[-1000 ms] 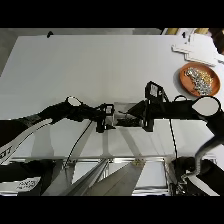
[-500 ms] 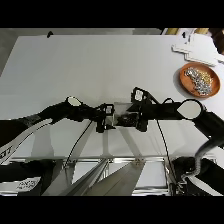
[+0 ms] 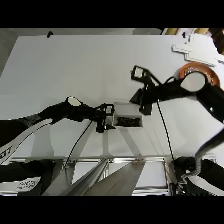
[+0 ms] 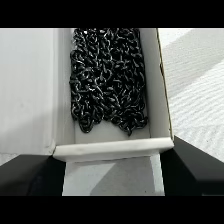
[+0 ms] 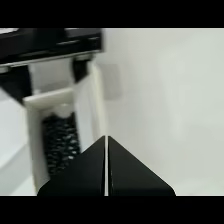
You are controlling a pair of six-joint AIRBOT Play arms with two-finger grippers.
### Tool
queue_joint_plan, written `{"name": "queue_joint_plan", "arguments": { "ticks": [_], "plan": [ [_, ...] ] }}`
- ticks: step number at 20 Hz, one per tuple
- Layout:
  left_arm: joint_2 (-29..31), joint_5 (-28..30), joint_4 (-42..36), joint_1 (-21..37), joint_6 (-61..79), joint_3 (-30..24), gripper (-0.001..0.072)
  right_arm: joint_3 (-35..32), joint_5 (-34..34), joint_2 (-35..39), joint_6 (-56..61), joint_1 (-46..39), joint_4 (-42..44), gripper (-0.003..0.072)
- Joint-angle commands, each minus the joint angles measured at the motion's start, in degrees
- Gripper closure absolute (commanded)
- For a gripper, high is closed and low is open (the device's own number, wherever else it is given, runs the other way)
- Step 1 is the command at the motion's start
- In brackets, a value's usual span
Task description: Fold the box and place the chain.
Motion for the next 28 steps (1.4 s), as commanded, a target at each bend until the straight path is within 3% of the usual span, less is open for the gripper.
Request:
{"name": "queue_joint_plan", "arguments": {
  "ticks": [1,5,13,17,19,23,24,28],
  "plan": [
    [0.0,0.0,0.0,0.0,0.0,0.0,0.0505,5.1,1.0,-6.7,3.1,-3.4,-1.1,0.0668],
    [0.0,0.0,0.0,0.0,0.0,0.0,0.0505,5.0,4.0,-12.5,3.3,-2.1,-5.1,0.0668],
    [0.0,0.0,0.0,0.0,0.0,0.0,0.0505,4.7,12.0,-12.0,-1.9,3.0,-3.4,0.0667],
    [0.0,0.0,0.0,0.0,0.0,0.0,0.0505,-3.4,7.8,-6.0,-10.7,3.5,1.6,0.0666],
    [0.0,0.0,0.0,0.0,0.0,0.0,0.0505,-8.3,4.3,-2.0,-10.8,3.5,1.9,0.0548],
    [0.0,0.0,0.0,0.0,0.0,0.0,0.0505,-12.5,2.6,2.0,-12.0,3.7,2.1,0.0538],
    [0.0,0.0,0.0,0.0,0.0,0.0,0.0505,-12.7,2.4,2.0,-12.0,4.2,2.1,0.0477],
    [0.0,0.0,0.0,0.0,0.0,0.0,0.0505,-12.9,1.1,2.0,-12.0,8.0,1.6,0.0436]
  ]
}}
